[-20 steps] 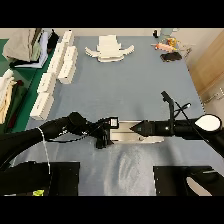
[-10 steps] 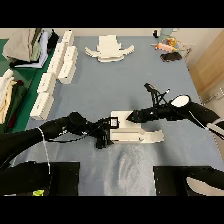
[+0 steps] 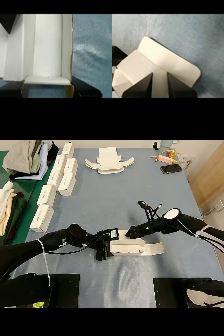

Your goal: Fold the box.

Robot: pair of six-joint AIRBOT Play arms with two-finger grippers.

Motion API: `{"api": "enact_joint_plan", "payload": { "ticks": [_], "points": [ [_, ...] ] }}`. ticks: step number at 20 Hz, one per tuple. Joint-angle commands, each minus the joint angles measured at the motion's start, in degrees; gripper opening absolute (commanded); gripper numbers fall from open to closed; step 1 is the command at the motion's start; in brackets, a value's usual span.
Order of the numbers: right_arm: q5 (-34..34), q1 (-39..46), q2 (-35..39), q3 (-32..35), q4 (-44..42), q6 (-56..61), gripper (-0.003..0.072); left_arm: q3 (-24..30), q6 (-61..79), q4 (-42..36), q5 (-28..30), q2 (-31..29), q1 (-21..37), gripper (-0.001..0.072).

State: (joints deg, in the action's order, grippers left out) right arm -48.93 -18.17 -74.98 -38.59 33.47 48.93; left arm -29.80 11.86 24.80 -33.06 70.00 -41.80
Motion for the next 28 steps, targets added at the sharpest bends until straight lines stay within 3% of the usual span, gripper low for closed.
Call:
{"api": "enact_joint_plan", "payload": {
  "ticks": [1, 6, 12, 18, 19, 21, 24, 28],
  "points": [
    [-0.3, -0.1, -0.2, 0.0, -0.4, -0.6, 0.0278, 0.0, 0.2, 0.1, 0.0, 0.0, 0.0, 0.0426],
    [-3.4, 0.0, 3.4, -1.1, -1.1, -1.5, 0.0278, 0.0, 0.1, 0.1, 0.0, 0.0, 0.0, 0.0426],
    [-5.3, 0.0, 18.3, -2.3, 1.1, -1.4, 0.0278, 0.0, 0.2, 0.1, 0.0, 0.0, 0.0, 0.0426],
    [-19.3, 0.0, 32.9, -0.9, 12.5, -3.2, 0.0284, 0.0, 0.1, 0.1, 0.0, 0.0, 0.0, 0.0426],
    [-21.4, 0.0, 34.8, 0.3, 16.5, -3.6, 0.0297, 0.0, 0.2, 0.1, 0.0, 0.0, 0.0, 0.0426],
    [-24.2, -0.1, 37.4, 4.2, 23.1, -7.5, 0.0492, 0.0, 0.1, 0.1, 0.0, 0.0, 0.0, 0.0426],
    [-22.4, -0.1, 39.0, 10.3, 28.8, -16.3, 0.0525, 0.0, 0.1, 0.1, 0.0, 0.0, 0.0, 0.0426],
    [-8.1, -0.1, 38.8, 15.6, 30.9, -32.2, 0.0526, 0.0, 0.2, 0.1, 0.0, 0.0, 0.0, 0.0426]
  ]
}}
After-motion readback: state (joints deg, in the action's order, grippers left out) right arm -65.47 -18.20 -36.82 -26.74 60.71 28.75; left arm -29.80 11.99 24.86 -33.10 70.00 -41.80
